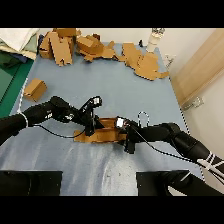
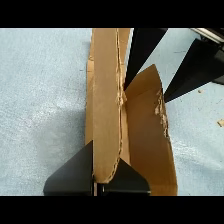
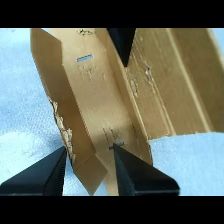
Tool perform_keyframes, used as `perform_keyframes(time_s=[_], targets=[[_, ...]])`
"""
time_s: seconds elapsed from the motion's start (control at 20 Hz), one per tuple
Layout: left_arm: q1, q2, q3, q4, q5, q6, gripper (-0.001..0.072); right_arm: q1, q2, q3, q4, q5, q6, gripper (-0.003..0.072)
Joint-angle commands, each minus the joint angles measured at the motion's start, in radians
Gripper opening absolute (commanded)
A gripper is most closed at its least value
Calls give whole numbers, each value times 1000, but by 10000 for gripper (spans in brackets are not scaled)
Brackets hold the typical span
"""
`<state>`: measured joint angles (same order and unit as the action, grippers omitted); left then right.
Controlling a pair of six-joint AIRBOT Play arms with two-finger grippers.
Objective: Fold the box.
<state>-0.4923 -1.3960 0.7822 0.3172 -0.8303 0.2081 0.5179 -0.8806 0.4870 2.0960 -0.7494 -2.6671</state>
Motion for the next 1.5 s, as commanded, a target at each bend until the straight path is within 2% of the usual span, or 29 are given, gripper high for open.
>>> perform_keyframes(time_s=[0.0, 0.05, 0.1, 0.15, 0.2, 0.75, 0.85, 1.0, 1.45], targets=[[-1, 0, 0, 0, 0, 0, 15, -1, -2, 2, -5, -2, 4, 452], [-1, 0, 0, 0, 0, 0, 15, -1, -2, 2, -6, -1, 4, 454], [-1, 0, 0, 0, 0, 0, 15, -1, -3, 2, -5, -1, 4, 503], [-1, 0, 0, 0, 0, 0, 15, -1, -5, 2, -5, 0, 5, 599], [-1, 0, 0, 0, 0, 0, 15, -1, -5, 2, -5, -1, 5, 615], [0, 0, 0, 1, 0, 0, 15, -1, 4, 9, -19, -9, 28, 615], [-1, 0, 0, 1, 0, 0, 15, -1, 23, 19, -31, -53, -61, 615], [-1, 0, 0, 0, 1, 1, 15, -1, 26, 25, -86, -51, -68, 615], [-1, 0, 0, -3, 0, 0, 15, 0, 26, 25, -126, 71, -89, 615]])
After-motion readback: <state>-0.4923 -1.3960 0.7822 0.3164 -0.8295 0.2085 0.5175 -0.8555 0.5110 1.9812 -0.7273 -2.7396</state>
